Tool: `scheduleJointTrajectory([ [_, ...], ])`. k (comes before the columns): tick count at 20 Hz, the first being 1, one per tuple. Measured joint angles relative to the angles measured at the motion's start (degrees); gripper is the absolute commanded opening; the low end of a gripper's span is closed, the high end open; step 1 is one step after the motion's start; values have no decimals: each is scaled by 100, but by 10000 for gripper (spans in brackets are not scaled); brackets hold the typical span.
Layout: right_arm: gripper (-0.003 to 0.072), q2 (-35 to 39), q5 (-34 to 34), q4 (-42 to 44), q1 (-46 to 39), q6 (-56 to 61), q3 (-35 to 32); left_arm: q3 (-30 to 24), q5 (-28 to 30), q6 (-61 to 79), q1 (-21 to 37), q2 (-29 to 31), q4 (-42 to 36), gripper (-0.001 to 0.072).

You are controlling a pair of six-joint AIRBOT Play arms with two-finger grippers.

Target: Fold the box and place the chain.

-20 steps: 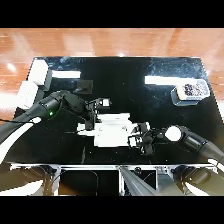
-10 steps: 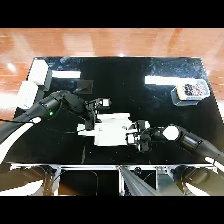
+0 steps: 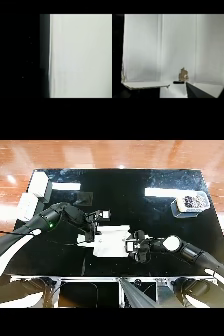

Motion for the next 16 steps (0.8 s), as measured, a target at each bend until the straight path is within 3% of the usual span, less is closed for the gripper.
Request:
scheduleJointTrajectory([
  [16, 718, 37, -595, 981, 0, 708, 15, 0, -4, -7, 0, -2, -7, 17],
])
